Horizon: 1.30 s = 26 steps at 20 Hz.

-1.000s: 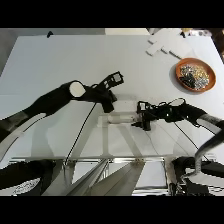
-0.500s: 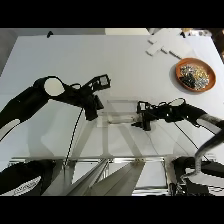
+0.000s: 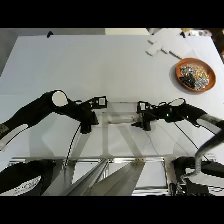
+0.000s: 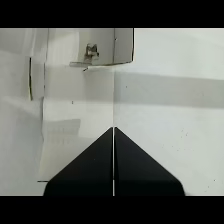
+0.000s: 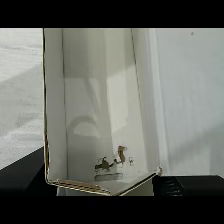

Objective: Fold the box and place the chain.

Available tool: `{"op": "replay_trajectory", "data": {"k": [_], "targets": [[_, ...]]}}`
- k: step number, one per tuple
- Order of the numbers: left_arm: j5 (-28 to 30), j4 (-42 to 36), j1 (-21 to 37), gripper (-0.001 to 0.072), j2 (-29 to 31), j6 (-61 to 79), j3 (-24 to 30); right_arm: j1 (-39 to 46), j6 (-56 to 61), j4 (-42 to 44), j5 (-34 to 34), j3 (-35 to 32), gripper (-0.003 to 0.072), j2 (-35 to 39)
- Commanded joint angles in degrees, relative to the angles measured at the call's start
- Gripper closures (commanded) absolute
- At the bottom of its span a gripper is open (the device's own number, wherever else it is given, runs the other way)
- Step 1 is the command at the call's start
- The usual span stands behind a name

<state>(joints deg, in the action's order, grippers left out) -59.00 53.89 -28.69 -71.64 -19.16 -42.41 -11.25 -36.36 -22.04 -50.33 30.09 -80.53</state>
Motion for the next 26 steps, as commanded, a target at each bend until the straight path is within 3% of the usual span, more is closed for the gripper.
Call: {"op": "replay_trajectory", "data": {"k": [1, 2, 3, 5, 6, 17, 22, 26], "targets": [[0.50, 0.98, 1.42, 0.0706, -0.09, 1.40, 0.87, 0.00, 0.02, 0.00, -0.02, 0.02, 0.0273, 0.04], [1.57, 0.98, 1.66, 0.0690, -0.09, 1.75, 0.87, 0.00, 0.02, 0.00, -0.02, 0.02, 0.0273, 0.04], [2.73, 0.98, 1.64, 0.0626, -0.09, 3.72, 0.87, 0.00, 0.02, 0.00, -0.02, 0.02, 0.0273, 0.04], [4.15, 0.57, 1.64, 0.0416, -0.09, 11.52, 0.87, 0.00, 0.02, 0.00, -0.02, 0.02, 0.0273, 0.04], [4.55, 0.48, 1.64, 0.0356, -0.09, 15.30, 0.87, 0.00, 0.02, 0.00, -0.02, 0.02, 0.0273, 0.04], [14.80, -6.99, -1.99, 0.0356, -5.95, 30.08, 0.87, 0.00, 0.04, 0.00, -0.02, 0.02, 0.0273, 0.04], [14.80, -6.84, -1.99, 0.0358, -6.10, 27.39, 0.87, 0.00, 0.02, 0.00, -0.02, 0.02, 0.0273, 0.04], [11.19, -3.91, -1.79, 0.0368, -6.08, 23.58, 0.87, 0.00, 0.02, 0.00, -0.02, 0.02, 0.0273, 0.04]]}}
